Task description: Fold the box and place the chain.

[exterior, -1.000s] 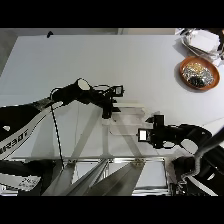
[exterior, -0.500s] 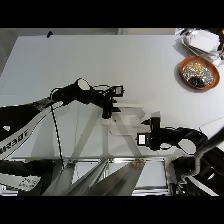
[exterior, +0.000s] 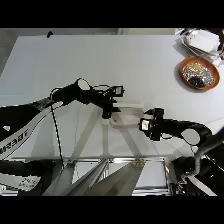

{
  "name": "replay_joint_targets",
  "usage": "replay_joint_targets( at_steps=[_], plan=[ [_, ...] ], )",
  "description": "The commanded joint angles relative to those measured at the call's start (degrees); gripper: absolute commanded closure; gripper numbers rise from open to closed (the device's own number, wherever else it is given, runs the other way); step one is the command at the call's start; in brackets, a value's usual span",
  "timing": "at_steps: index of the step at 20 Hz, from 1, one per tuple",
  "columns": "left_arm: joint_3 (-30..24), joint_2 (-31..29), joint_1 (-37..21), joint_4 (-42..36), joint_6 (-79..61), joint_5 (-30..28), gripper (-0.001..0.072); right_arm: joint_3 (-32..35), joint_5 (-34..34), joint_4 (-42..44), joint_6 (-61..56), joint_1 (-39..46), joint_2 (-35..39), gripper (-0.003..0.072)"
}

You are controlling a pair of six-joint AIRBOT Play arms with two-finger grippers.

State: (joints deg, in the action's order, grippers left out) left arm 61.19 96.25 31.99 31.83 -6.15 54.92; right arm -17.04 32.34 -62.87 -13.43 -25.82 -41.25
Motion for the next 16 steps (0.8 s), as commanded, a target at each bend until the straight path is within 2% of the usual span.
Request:
replay_joint_targets(
  at_steps=[1,12,16],
  plan=[
    [0.07,0.04,0.02,0.02,0.00,-0.04,0.0700,-0.81,1.36,4.09,2.19,2.64,-0.07,0.0009],
    [0.07,0.04,0.02,0.00,-0.02,-0.04,0.0700,-0.81,1.62,18.73,16.72,10.16,-5.14,0.0002],
    [0.07,0.04,0.02,0.00,0.00,-0.04,0.0700,-0.81,4.26,25.51,25.16,12.70,-5.68,0.0001]
  ],
)
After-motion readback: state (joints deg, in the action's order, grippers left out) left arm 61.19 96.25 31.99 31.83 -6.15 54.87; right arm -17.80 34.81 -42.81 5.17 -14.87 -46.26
